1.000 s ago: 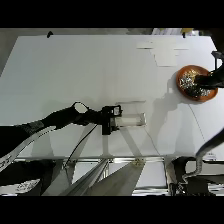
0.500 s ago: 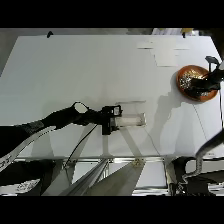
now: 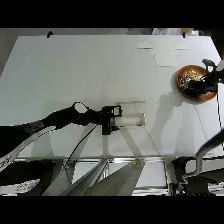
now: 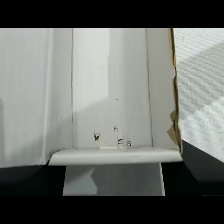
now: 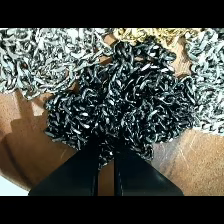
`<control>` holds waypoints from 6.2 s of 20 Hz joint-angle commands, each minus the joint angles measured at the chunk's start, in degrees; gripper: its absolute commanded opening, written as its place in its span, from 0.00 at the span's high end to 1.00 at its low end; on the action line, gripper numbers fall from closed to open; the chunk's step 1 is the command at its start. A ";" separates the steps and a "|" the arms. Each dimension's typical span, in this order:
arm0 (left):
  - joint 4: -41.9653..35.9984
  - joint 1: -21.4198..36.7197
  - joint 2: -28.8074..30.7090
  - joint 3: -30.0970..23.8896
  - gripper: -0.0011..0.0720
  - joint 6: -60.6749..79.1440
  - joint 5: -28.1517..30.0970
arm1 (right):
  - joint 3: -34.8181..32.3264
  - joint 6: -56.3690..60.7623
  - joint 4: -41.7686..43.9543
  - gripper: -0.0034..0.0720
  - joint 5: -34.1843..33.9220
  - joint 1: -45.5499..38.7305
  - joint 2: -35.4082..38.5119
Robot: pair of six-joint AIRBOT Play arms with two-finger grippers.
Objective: Fold the box and place the chain.
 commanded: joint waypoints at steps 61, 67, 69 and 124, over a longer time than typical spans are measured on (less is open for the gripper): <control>0.02 0.04 0.02 -0.02 0.85 0.02 0.00 | -31.65 6.82 16.50 0.93 -12.07 58.95 42.95; 0.02 0.04 0.02 -0.02 0.85 0.02 0.00 | -33.18 12.74 12.37 0.93 -15.47 58.93 38.75; 0.02 0.04 0.02 -0.02 0.85 0.02 0.00 | -33.20 14.47 10.62 0.93 -15.54 58.93 37.66; 0.02 0.04 0.02 -0.02 0.85 0.00 0.00 | -36.83 12.44 -0.61 0.93 -11.43 43.30 28.37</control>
